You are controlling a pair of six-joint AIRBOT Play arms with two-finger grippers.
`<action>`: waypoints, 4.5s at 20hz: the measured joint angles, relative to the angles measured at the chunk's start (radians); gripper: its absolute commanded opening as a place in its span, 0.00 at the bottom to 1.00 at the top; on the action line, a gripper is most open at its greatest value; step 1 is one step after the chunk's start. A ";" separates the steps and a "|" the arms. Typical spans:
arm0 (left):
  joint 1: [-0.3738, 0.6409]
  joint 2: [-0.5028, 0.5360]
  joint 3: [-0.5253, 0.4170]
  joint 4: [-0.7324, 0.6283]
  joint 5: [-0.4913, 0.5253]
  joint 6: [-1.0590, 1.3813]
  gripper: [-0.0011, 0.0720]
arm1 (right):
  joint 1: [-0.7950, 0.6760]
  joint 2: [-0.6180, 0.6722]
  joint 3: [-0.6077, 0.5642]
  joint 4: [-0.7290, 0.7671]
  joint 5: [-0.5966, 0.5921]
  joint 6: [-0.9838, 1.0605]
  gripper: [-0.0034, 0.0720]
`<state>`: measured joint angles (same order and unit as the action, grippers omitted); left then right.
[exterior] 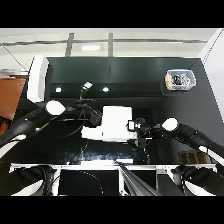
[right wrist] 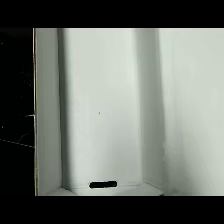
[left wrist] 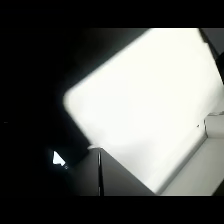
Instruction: Fold the box and place the chain.
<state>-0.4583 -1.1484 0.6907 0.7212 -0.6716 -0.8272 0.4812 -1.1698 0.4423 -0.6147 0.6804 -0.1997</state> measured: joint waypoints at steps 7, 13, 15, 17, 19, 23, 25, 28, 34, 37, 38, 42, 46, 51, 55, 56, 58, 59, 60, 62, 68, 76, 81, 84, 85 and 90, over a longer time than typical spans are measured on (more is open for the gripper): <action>0.180 0.159 0.000 0.234 -0.266 0.000 0.06 | 0.000 0.000 0.000 0.000 0.000 0.001 0.80; 0.236 0.148 -0.002 0.449 -0.342 0.043 0.98 | 0.000 0.000 0.000 0.000 0.000 0.001 0.80; 0.211 0.140 -0.002 0.418 -0.343 0.191 0.98 | 0.000 0.000 0.000 0.000 0.000 0.001 0.80; 0.179 0.121 -0.002 0.345 -0.354 0.370 0.98 | 0.000 0.000 0.000 0.000 0.000 0.001 0.80; 0.143 0.090 -0.002 0.259 -0.353 0.515 0.98 | 0.000 0.000 0.000 0.000 0.000 0.001 0.80; 0.090 0.006 -0.002 0.174 -0.335 0.669 0.96 | 0.000 0.000 0.000 0.000 0.000 0.001 0.80; 0.077 -0.024 -0.002 0.159 -0.333 0.700 0.91 | 0.000 0.000 0.000 0.000 0.000 0.001 0.80; 0.042 -0.053 -0.002 0.144 -0.333 0.724 0.81 | 0.000 0.000 0.000 0.000 -0.001 0.001 0.80; -0.018 -0.071 -0.008 0.144 -0.308 0.711 0.68 | 0.000 0.000 0.000 0.000 -0.001 0.000 0.80; -0.025 -0.072 -0.010 0.155 -0.307 0.685 0.55 | 0.000 0.000 0.000 0.000 -0.001 0.001 0.80; -0.026 -0.072 -0.010 0.157 -0.306 0.679 0.55 | 0.000 0.000 0.000 0.000 -0.001 0.001 0.80; -0.028 -0.073 -0.013 0.159 -0.273 0.669 0.55 | 0.000 0.000 0.000 0.000 -0.002 0.001 0.80; -0.044 -0.073 -0.014 0.156 -0.243 0.663 0.47 | 0.000 0.000 0.000 0.000 -0.002 0.001 0.80; -0.112 -0.073 -0.014 0.161 -0.176 0.662 0.47 | 0.000 0.000 0.000 0.001 -0.002 0.001 0.80; -0.136 -0.073 -0.014 0.164 -0.146 0.628 0.37 | 0.000 0.000 0.000 0.000 -0.002 0.001 0.80; -0.139 -0.074 -0.014 0.163 -0.141 0.618 0.37 | 0.000 0.000 0.000 0.000 -0.002 0.002 0.80; -0.142 -0.074 -0.017 0.155 -0.131 0.590 0.37 | 0.000 0.000 0.000 0.001 -0.002 0.002 0.80; -0.143 -0.074 -0.021 0.147 -0.127 0.578 0.37 | 0.000 0.000 0.000 0.001 -0.002 0.001 0.80; -0.144 -0.074 -0.029 0.134 -0.124 0.567 0.37 | 0.000 0.000 0.000 0.000 -0.002 0.001 0.80; -0.145 -0.074 -0.047 0.099 -0.119 0.556 0.37 | 0.000 0.000 0.000 0.000 -0.002 0.001 0.80; -0.145 -0.074 -0.069 0.043 -0.101 0.543 0.37 | 0.000 0.000 0.000 0.001 -0.002 0.001 0.80; -0.182 -0.074 -0.072 0.032 -0.068 0.591 0.23 | 0.000 0.000 0.000 0.000 -0.004 0.001 0.80; -0.193 -0.072 -0.072 0.032 -0.066 0.599 0.05 | 0.000 0.000 0.000 0.000 -0.004 0.001 0.80; -0.194 -0.052 -0.072 0.077 -0.075 0.570 0.05 | 0.000 0.000 0.000 0.001 -0.005 0.001 0.80; -0.191 -0.037 -0.072 0.106 -0.084 0.542 0.05 | 0.000 0.000 0.000 0.001 -0.005 0.001 0.80; -0.112 0.108 -0.072 0.150 -0.156 0.436 0.05 | 0.000 0.000 0.000 0.001 -0.005 0.001 0.80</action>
<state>-0.5705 -1.0401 0.6186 0.8715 -0.8272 -0.3908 0.4812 -1.1698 0.4423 -0.6136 0.6754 -0.1986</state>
